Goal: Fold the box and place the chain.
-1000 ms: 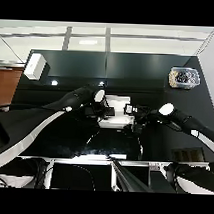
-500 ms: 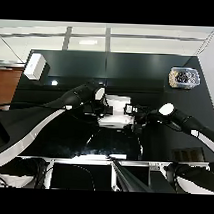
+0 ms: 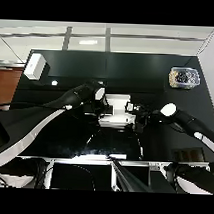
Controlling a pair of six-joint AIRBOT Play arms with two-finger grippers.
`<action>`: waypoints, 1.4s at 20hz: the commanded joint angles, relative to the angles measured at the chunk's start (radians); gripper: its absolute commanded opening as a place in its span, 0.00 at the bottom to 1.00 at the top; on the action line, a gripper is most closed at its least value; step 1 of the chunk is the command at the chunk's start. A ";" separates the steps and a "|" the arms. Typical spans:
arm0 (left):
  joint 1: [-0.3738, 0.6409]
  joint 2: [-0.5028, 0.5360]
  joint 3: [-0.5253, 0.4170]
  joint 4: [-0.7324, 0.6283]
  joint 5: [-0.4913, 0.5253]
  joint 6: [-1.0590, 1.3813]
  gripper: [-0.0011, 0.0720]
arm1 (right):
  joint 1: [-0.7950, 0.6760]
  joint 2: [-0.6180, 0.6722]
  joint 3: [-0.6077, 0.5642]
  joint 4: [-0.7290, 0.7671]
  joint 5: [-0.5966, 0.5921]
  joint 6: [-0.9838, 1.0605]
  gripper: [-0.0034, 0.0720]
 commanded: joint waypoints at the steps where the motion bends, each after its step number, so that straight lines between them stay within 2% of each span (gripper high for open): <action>1: 0.000 0.000 0.000 0.000 -0.003 0.007 0.05 | 0.000 0.080 0.001 -0.139 0.034 0.046 0.89; 5: 0.000 0.000 0.000 0.000 -0.003 0.007 0.05 | 0.006 0.080 0.001 -0.149 0.025 -0.002 0.88; 8: 0.000 0.000 0.000 0.000 -0.020 0.007 0.05 | 0.031 0.068 0.001 -0.122 -0.036 -0.108 0.88; 10: 0.000 0.000 0.000 0.001 -0.026 0.007 0.05 | 0.041 0.048 0.001 -0.085 -0.037 -0.121 0.60; 11: 0.000 0.000 0.000 0.003 -0.026 0.007 0.05 | 0.045 0.038 0.001 -0.079 -0.037 -0.124 0.59; 12: 0.000 0.000 0.000 0.003 -0.026 0.007 0.05 | 0.046 0.033 0.001 -0.076 -0.036 -0.124 0.37; 13: 0.000 0.000 0.000 0.003 -0.026 0.007 0.05 | 0.046 0.031 0.001 -0.047 -0.032 -0.122 0.20; 17: 0.000 0.000 0.000 0.003 -0.025 0.007 0.05 | 0.046 0.000 0.001 0.201 -0.027 -0.122 0.22; 23: 0.000 0.000 0.000 0.003 -0.026 0.007 0.05 | 0.051 -0.044 0.000 0.264 -0.026 -0.123 0.22; 27: 0.000 0.000 0.000 0.003 -0.026 0.007 0.05 | 0.068 -0.061 0.000 0.253 -0.032 -0.122 0.22; 28: 0.000 0.000 0.000 0.003 -0.026 0.007 0.05 | 0.068 -0.061 0.000 0.253 -0.040 -0.122 0.30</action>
